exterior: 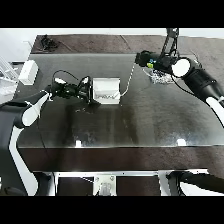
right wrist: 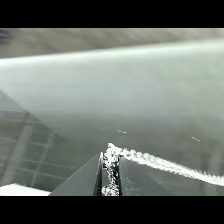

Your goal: Fold the box and place the chain.

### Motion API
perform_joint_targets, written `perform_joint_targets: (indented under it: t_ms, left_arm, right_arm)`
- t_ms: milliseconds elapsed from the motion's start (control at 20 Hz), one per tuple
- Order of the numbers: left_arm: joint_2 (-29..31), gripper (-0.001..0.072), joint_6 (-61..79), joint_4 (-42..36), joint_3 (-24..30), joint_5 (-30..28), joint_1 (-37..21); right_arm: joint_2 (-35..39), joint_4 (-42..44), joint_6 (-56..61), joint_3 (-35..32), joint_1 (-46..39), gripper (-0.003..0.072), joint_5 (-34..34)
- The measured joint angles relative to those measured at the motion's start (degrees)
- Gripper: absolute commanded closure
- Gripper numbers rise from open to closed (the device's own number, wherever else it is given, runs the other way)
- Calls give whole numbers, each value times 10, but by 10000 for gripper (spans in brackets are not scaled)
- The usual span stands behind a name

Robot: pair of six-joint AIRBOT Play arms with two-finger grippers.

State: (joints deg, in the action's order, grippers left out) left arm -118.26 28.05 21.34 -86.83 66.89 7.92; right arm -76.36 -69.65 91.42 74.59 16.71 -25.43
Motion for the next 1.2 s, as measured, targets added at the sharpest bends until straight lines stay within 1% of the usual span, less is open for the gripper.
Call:
perform_joint_targets:
  t_ms: [300,500,850,1200]
  left_arm:
    - [0,354,0,0,0,0,0]
    - [0,354,0,0,0,0,0]
    - [0,354,0,0,0,0,0]
    - [0,354,0,0,0,0,0]
  right_arm:
    - [51,0,-16,0,74,677,0]
    - [73,0,-22,2,114,677,18]
    - [82,0,-52,42,153,676,64]
    - [82,0,-69,69,174,677,77]
